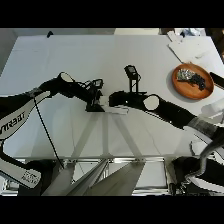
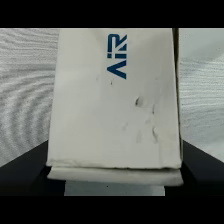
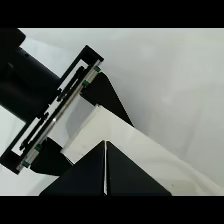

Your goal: Fold the box and place the chain.

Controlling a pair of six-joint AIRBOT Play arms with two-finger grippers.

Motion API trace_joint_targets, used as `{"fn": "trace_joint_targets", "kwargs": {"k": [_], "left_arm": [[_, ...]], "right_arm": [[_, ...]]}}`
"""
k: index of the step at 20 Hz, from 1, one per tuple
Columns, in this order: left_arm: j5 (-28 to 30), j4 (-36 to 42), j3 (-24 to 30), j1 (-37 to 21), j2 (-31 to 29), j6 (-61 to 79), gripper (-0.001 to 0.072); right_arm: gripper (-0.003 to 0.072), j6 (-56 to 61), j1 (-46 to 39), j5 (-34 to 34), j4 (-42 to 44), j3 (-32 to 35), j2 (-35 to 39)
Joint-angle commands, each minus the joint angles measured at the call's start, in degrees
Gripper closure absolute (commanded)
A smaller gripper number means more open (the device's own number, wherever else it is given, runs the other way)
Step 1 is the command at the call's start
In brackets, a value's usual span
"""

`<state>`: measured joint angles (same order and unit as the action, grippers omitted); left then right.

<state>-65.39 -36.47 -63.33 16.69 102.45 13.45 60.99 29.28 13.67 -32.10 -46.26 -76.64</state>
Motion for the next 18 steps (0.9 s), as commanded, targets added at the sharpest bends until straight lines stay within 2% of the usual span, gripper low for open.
{"fn": "trace_joint_targets", "kwargs": {"k": [1, 4, 9, 14, 18], "left_arm": [[0.02, -0.02, 0.0, -0.04, -0.04, 0.02, 0.0499], [0.02, -0.02, 0.0, -0.04, -0.04, 0.02, 0.0499], [0.02, -0.02, 0.0, -0.04, -0.04, 0.02, 0.0499], [0.02, -0.02, 0.0, -0.04, -0.04, 0.02, 0.0499], [0.02, -0.04, 0.0, -0.04, -0.04, 0.02, 0.0499]], "right_arm": [[0.0678, 0.46, 2.67, -0.83, 0.0, -0.94, -4.09], [0.0678, 0.46, 4.59, 0.52, -0.04, -0.94, -7.32], [0.0678, 0.44, 4.57, 1.6, -1.4, -0.94, -6.69], [0.0677, 0.48, 3.65, 1.7, -4.92, -0.94, -2.19], [0.0676, 0.46, -2.16, 1.86, -5.4, -0.94, 3.65]]}}
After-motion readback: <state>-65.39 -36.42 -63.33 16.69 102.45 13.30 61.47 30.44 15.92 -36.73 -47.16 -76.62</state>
